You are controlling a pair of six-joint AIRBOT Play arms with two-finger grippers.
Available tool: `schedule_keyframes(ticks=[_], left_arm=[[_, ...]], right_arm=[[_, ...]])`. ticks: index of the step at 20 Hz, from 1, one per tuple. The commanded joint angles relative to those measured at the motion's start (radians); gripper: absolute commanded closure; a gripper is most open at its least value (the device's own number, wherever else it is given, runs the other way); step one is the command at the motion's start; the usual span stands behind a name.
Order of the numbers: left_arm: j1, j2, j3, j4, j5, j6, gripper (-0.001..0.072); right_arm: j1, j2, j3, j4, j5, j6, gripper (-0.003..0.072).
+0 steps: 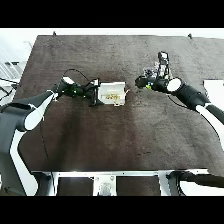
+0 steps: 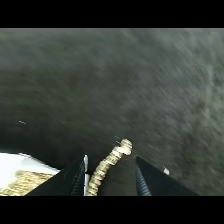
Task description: Fold the box and place the chain.
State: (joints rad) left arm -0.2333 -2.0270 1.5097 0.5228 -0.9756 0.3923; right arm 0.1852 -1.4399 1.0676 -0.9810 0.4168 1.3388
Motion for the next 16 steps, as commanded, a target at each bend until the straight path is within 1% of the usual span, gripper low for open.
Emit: schedule_keyframes(ticks=[1, 3, 4, 5, 6, 8, 9, 11, 13, 15, 16], left_arm=[[0.000, 0.000, 0.000, 0.000, 0.007, 0.000, 0.0364], [0.000, 0.000, 0.000, 0.000, 0.007, 0.000, 0.0364], [0.000, 0.000, 0.000, 0.001, 0.007, 0.000, 0.0364], [0.000, 0.000, 0.000, 0.001, 0.007, 0.000, 0.0364], [0.000, 0.000, 0.000, 0.001, 0.007, 0.000, 0.0365], [0.000, 0.000, 0.000, 0.000, 0.007, 0.000, 0.0364], [0.000, 0.000, 0.000, 0.000, 0.006, 0.000, 0.0364], [0.000, 0.000, 0.000, 0.001, 0.006, 0.000, 0.0364], [0.000, 0.000, 0.000, 0.001, 0.006, 0.000, 0.0364], [0.000, 0.000, 0.000, 0.001, 0.002, 0.000, 0.0364], [0.000, 0.000, 0.000, 0.001, -0.003, 0.000, 0.0364]], right_arm=[[-0.037, -0.126, 0.095, 0.001, 0.151, 0.015, 0.0296], [-0.037, -0.206, 0.189, 0.003, 0.232, 0.015, 0.0300], [-0.037, -0.236, 0.227, 0.003, 0.258, 0.015, 0.0316], [-0.037, -0.268, 0.269, 0.003, 0.288, 0.015, 0.0387], [-0.037, -0.296, 0.307, 0.003, 0.326, 0.015, 0.0421], [-0.037, -0.351, 0.379, 0.003, 0.419, 0.015, 0.0370], [-0.036, -0.370, 0.405, 0.003, 0.458, 0.015, 0.0370], [-0.031, -0.387, 0.432, -0.001, 0.478, 0.013, 0.0343], [-0.032, -0.387, 0.446, -0.030, 0.483, -0.027, 0.0392], [-0.045, -0.386, 0.457, -0.072, 0.496, -0.042, 0.0379], [-0.048, -0.386, 0.463, -0.076, 0.519, -0.042, 0.0351]])
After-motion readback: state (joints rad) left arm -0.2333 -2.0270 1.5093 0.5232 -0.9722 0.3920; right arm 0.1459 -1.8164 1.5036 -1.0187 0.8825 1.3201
